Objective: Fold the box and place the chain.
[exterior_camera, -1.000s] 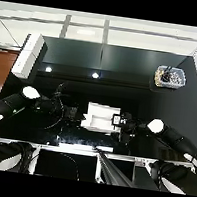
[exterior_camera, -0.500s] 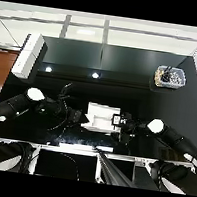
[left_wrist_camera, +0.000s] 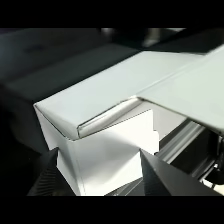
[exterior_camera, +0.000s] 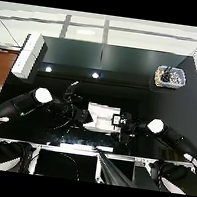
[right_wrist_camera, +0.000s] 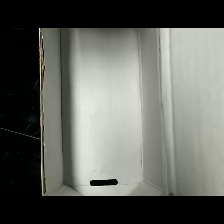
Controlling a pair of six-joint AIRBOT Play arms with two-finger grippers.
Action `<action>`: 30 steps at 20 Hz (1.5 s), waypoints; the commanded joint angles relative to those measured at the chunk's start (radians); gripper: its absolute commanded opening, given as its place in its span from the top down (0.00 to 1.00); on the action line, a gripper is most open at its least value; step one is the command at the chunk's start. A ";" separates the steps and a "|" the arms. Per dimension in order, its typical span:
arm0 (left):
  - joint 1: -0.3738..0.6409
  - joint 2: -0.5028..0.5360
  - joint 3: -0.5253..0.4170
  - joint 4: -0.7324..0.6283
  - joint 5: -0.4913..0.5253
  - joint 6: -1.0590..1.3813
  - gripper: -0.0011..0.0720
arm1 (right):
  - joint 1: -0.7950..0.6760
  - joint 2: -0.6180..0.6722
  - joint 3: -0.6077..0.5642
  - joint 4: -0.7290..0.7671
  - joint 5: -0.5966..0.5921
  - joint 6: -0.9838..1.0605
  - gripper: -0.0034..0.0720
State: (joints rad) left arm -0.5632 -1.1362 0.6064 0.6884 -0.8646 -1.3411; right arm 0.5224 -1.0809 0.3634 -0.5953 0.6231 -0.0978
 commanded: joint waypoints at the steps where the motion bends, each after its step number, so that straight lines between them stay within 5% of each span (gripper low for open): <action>1: -0.055 -0.007 0.016 0.072 0.075 -0.134 0.21 | 0.001 0.000 0.000 0.000 0.000 0.000 0.71; 8: -0.174 -0.093 0.113 0.376 0.087 -0.507 0.21 | 0.001 0.000 0.000 0.000 0.000 0.000 0.71; 17: -0.291 -0.131 0.243 0.772 -0.163 -0.865 0.21 | 0.001 0.000 0.000 0.000 0.000 0.000 0.71; 28: -0.366 -0.317 0.388 0.793 -0.238 -1.023 0.36 | 0.001 0.000 0.000 0.000 0.000 0.000 0.71; 30: -0.365 -0.317 0.388 0.795 -0.234 -1.023 0.54 | 0.001 0.000 0.000 0.000 0.001 0.000 0.71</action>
State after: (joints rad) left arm -0.9245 -1.4376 0.9840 1.4773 -1.0889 -2.3356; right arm 0.5228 -1.0809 0.3634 -0.5953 0.6228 -0.0978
